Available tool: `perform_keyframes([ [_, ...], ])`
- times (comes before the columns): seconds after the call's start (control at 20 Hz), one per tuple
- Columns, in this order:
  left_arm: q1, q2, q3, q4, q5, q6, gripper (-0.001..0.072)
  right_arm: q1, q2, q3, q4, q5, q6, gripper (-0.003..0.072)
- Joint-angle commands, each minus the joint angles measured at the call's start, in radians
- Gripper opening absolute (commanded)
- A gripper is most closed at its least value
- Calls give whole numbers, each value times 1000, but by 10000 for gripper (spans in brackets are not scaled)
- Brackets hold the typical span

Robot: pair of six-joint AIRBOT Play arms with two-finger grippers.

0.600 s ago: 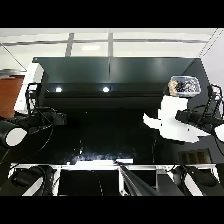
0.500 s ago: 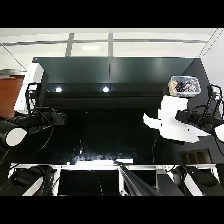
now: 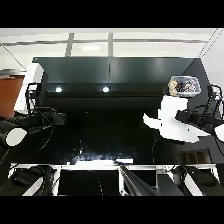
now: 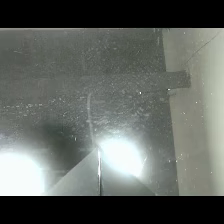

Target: Fold the box and place the chain.

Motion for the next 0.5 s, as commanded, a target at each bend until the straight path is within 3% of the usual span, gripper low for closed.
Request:
perform_keyframes([
  [0.0,-1,1,0,-13,24,0,28,0,1,-1,0,0,0,22],
  [0.35,-1,0,0,-18,133,0,29,0,1,-1,1,-28,1,22],
  [0.4,0,-1,0,-16,141,0,92,0,1,-1,2,-36,1,22],
  [0.45,-1,-6,0,-16,152,0,437,0,1,-1,1,-63,1,23],
])
